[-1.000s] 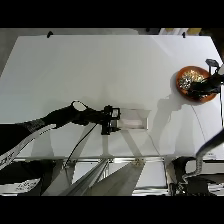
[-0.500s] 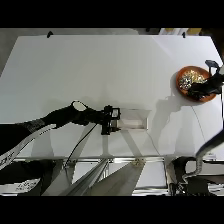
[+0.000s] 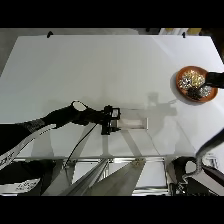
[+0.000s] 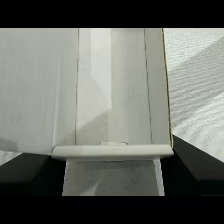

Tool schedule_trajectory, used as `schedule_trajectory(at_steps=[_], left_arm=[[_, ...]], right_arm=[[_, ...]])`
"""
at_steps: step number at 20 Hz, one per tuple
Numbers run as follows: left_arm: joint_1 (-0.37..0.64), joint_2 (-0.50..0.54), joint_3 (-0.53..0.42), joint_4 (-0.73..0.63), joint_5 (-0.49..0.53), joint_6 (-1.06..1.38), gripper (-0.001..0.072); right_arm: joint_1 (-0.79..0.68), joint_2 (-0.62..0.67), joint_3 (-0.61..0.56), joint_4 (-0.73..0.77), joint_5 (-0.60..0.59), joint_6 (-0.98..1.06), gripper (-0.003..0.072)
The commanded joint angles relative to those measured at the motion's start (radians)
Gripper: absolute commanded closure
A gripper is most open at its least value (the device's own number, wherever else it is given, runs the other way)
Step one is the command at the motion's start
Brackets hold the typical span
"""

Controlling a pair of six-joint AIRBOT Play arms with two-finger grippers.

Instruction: Fold the box and place the chain.

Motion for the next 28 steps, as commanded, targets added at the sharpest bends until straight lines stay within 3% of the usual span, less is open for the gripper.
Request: schedule_trajectory(at_steps=[1, 6, 10, 12, 14, 19, 23, 28], left_arm=[[0.0, 0.0, 0.0, 0.0, 0.0, 0.0, 0.032], [0.0, 0.0, 0.0, 0.0, 0.0, 0.0, 0.032], [0.0, 0.0, 0.0, 0.0, 0.0, 0.0, 0.032], [0.0, 0.0, 0.0, 0.0, 0.0, 0.0, 0.032], [0.0, 0.0, 0.0, 0.0, 0.0, 0.0, 0.032], [0.0, 0.0, 0.0, 0.0, 0.0, 0.0, 0.032], [0.0, 0.0, 0.0, 0.0, 0.0, 0.0, 0.032], [0.0, 0.0, 0.0, 0.0, 0.0, 0.0, 0.032]], right_arm=[[0.021, 0.188, -0.002, 0.165, 0.103, -0.047, 0.0673], [0.171, 0.431, -0.047, 0.214, 0.189, -0.021, 0.0673], [0.34, 0.58, -0.16, 0.266, 0.187, 0.05, 0.0673], [0.441, 0.645, -0.251, 0.349, 0.15, 0.058, 0.0673], [0.537, 0.681, -0.343, 0.418, 0.04, 0.058, 0.0673], [0.742, 0.642, -0.522, 0.43, -0.237, 0.058, 0.0673], [0.833, 0.514, -0.582, 0.41, -0.386, 0.054, 0.0673], [0.85, 0.346, -0.586, 0.406, -0.428, 0.049, 0.0672]])
